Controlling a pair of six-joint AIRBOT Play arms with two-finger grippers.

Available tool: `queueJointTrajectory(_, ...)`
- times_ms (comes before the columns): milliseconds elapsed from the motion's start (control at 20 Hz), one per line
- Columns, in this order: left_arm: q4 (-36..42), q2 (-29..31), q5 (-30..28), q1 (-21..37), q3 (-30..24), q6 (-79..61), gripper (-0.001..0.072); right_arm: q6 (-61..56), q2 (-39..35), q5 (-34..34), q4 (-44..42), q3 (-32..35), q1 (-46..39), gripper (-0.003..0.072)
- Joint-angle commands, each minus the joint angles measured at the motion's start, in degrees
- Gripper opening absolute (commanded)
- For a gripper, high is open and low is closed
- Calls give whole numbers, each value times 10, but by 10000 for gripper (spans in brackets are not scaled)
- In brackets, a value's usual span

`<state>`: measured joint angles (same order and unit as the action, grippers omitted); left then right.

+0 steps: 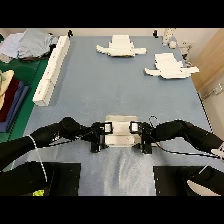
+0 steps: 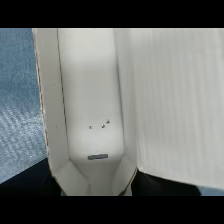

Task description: Fold the box.

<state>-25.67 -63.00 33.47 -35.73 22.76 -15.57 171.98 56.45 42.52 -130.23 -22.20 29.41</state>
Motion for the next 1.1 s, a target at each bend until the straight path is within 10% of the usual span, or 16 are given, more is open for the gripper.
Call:
queueJointTrajectory(0, 0, 0, 0, 0, 0, 0, 471, 0, 0, 0, 0, 0, 0, 543)
queueJointTrajectory(700, 0, 0, 0, 0, 0, 0, 471, 0, 0, 0, 2, 0, 0, 546)
queueJointTrajectory(800, 0, 0, 0, 0, 0, 0, 471, 0, 0, 0, 2, 0, 0, 706)
queueJointTrajectory(1050, 0, 0, 0, 0, 0, 0, 471, -89, -33, 45, 67, -3, 0, 720)
